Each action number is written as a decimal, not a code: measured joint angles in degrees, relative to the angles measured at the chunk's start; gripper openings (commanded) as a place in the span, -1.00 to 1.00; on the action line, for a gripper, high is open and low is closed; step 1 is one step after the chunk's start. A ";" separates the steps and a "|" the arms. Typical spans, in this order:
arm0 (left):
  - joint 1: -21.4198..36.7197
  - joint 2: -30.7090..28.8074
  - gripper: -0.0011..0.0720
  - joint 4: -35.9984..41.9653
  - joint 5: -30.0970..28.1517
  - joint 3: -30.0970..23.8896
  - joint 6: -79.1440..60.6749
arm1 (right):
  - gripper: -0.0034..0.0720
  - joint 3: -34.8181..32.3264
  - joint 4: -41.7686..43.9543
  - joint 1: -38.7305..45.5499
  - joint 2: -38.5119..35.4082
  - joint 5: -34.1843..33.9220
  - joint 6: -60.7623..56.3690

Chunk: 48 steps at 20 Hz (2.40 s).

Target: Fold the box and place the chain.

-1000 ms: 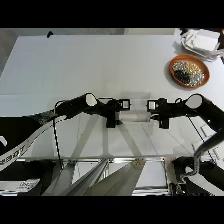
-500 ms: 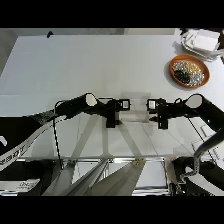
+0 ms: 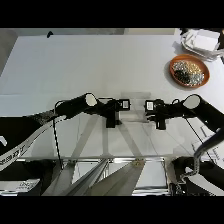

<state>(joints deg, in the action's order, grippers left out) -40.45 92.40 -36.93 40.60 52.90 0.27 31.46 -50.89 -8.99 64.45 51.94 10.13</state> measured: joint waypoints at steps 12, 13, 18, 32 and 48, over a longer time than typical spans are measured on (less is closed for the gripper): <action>0.00 0.00 -0.39 0.04 -0.02 0.00 0.02 | 0.29 -0.07 2.47 -0.98 3.91 -1.97 0.46; 0.00 0.00 -0.39 0.04 -0.02 0.00 0.04 | 0.35 -0.09 2.95 -1.01 3.96 -2.01 0.46; 0.00 0.00 -0.39 0.04 -0.02 0.00 0.07 | 0.31 -0.11 4.33 -0.98 3.98 -2.01 0.46; 0.00 0.00 -0.39 0.04 -0.04 0.00 0.00 | -0.87 -0.11 -10.14 4.11 -12.66 6.84 -25.03; 0.00 0.00 -0.39 0.04 -0.04 0.00 0.02 | -0.87 -10.29 -23.76 16.06 -25.35 5.27 -78.97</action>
<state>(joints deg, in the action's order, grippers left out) -40.45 92.40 -36.88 40.56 52.90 0.30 21.17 -74.65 7.07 39.09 57.21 -68.84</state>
